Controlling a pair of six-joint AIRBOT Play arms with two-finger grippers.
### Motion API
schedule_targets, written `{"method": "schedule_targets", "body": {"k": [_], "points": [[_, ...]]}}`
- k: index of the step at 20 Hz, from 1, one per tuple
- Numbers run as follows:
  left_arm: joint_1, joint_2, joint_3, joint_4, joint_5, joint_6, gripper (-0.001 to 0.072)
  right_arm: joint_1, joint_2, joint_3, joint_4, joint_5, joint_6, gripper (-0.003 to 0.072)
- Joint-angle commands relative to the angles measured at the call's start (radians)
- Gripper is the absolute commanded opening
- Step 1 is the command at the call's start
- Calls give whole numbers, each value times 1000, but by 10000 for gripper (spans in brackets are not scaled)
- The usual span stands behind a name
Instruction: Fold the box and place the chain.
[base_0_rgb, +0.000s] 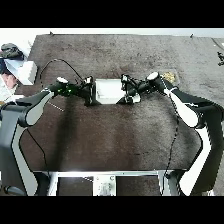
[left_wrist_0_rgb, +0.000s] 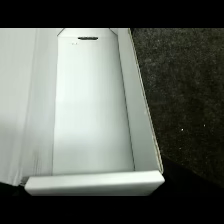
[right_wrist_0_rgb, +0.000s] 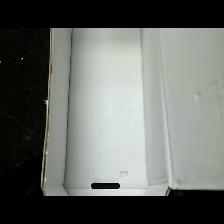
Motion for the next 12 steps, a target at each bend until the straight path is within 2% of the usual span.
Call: {"method": "schedule_targets", "body": {"k": [1, 7, 8, 9, 12], "points": [[0, 0, 1, -21, -9, 1, 655, 0, 0, 1, 0, 0, 0, 439], [0, 0, 1, -20, -7, 1, 643, 0, 0, 1, 0, 0, 0, 439], [0, 0, 1, -14, -10, 1, 516, 0, 0, 1, 0, 0, 0, 439], [0, 0, 1, -7, -9, 0, 470, 0, 0, 1, 0, 0, 0, 439], [0, 0, 1, 15, -9, 0, 469, 0, 0, 1, 0, 0, 0, 439]]}}
